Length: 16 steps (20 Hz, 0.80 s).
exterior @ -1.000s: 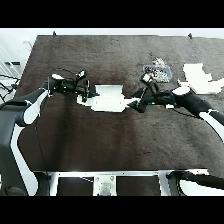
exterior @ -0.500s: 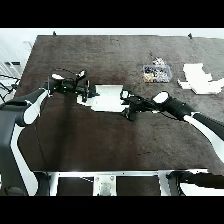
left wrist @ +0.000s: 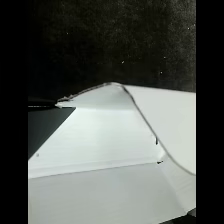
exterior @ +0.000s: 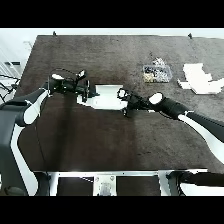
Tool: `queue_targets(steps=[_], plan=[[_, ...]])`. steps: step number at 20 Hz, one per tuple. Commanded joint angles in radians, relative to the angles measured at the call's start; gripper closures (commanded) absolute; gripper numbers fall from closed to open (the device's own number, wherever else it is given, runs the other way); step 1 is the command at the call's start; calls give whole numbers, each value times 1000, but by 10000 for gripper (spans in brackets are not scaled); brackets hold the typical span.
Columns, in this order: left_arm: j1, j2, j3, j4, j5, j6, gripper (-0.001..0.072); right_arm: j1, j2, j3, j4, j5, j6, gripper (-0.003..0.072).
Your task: Fold the box and place the chain.
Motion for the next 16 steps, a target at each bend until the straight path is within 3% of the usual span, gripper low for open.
queue_targets(steps=[1, 12, 16], plan=[[0, 0, 0, -3, 0, 0, 690, -3, 0, 30, 21, -18, 0, 66], [0, 0, 0, -3, 0, 0, 690, -58, -16, 64, 32, -12, -102, 66], [0, 0, 0, -3, 0, 0, 690, -87, -71, 136, 32, 100, -120, 65]])
